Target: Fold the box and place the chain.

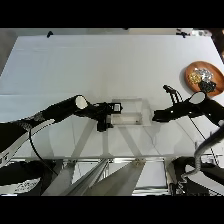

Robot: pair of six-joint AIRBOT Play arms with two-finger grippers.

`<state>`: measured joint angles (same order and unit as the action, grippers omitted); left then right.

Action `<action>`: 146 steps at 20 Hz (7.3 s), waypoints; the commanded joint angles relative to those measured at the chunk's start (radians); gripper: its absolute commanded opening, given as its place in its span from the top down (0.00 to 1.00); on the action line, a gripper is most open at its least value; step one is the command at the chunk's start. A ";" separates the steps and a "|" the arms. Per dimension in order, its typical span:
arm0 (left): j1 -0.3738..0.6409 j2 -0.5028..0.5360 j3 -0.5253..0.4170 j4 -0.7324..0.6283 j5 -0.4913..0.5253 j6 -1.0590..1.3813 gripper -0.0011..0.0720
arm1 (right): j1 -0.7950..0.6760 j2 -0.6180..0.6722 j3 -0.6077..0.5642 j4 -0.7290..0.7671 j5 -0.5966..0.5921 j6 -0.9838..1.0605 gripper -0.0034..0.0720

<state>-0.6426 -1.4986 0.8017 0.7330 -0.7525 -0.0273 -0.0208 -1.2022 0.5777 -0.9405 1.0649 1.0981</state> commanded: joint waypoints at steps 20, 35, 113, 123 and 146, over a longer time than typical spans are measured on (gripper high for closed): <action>0.000 0.000 0.000 0.000 0.000 0.000 0.39 | 0.001 0.003 0.004 0.276 0.137 -0.130 0.48; 0.000 0.000 0.000 0.000 0.000 0.000 0.39 | 0.128 0.033 0.034 0.201 0.009 -0.015 0.55; 0.000 0.000 0.000 0.000 0.000 0.000 0.39 | 0.662 -0.182 0.289 -0.571 -0.037 0.962 0.94; 0.000 0.000 0.000 0.000 0.000 0.000 0.39 | 0.711 -0.182 0.289 -0.571 -0.115 0.963 0.91; 0.000 0.000 0.000 0.000 0.000 0.000 0.39 | 0.711 -0.185 0.288 -0.612 -0.033 0.962 0.94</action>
<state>-0.6418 -1.4986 0.8021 0.7326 -0.7521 -0.0277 0.6899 -1.3792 0.8673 -1.5417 0.9798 2.0624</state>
